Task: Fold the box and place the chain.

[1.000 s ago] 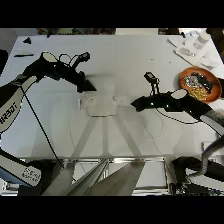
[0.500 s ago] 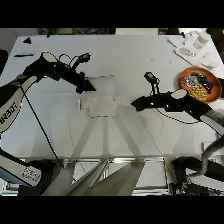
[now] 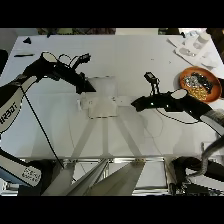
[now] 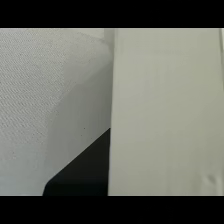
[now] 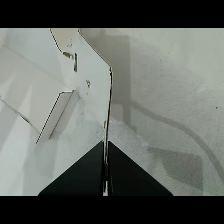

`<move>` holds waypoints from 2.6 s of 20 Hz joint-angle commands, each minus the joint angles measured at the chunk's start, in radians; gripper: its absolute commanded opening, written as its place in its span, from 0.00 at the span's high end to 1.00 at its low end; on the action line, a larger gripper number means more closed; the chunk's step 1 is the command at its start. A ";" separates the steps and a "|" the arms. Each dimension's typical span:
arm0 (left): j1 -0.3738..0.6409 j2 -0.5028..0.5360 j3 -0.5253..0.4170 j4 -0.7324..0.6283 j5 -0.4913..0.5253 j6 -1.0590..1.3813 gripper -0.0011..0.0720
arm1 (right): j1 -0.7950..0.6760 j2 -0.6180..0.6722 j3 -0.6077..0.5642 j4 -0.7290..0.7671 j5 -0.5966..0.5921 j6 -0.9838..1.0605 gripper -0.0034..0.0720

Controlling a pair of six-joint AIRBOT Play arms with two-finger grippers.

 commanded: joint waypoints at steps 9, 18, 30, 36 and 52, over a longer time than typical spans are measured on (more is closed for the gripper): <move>-0.001 0.007 0.000 -0.011 0.003 -0.039 0.98 | 0.000 0.019 0.013 0.007 0.004 0.002 0.43; -0.006 0.281 0.000 0.152 0.011 -0.235 0.99 | -0.225 0.343 0.030 -0.245 -0.003 0.167 0.43; -0.340 0.313 -0.089 0.134 0.192 -0.206 0.99 | -0.533 0.451 0.029 -0.309 0.128 0.238 0.43; -0.335 0.169 -0.089 0.044 0.192 -0.052 0.98 | -0.533 0.451 0.029 -0.309 0.127 0.238 0.43; -0.335 0.042 -0.089 -0.034 0.299 0.081 0.99 | -0.533 0.450 0.029 -0.308 0.127 0.238 0.44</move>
